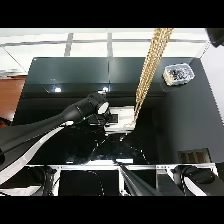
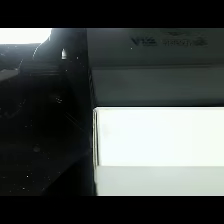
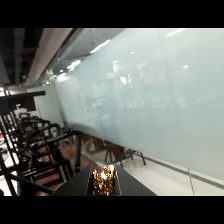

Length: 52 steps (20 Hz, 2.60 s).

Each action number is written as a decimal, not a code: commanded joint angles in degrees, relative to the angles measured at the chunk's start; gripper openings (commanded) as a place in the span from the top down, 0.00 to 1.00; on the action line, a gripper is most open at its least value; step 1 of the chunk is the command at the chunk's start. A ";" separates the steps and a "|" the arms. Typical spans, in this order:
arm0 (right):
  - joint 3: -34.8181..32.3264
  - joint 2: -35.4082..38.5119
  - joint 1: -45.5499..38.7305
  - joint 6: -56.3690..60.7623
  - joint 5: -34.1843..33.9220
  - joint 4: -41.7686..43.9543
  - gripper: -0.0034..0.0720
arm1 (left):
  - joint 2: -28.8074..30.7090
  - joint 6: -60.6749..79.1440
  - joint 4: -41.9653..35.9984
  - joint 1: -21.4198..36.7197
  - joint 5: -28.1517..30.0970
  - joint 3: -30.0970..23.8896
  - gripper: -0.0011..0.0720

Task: Fold the box and place the chain.

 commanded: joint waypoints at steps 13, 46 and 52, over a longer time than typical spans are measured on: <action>-11.23 -6.34 0.02 30.75 11.50 -42.56 0.93 | 0.02 0.02 0.04 0.04 0.02 0.00 0.94; -23.21 -9.81 3.34 33.38 8.33 -44.28 0.40 | 0.02 0.02 0.02 0.04 -0.15 0.00 0.94; -25.22 -9.81 -2.45 31.63 6.91 -66.20 0.41 | 0.02 0.02 0.02 0.04 -0.11 0.00 0.94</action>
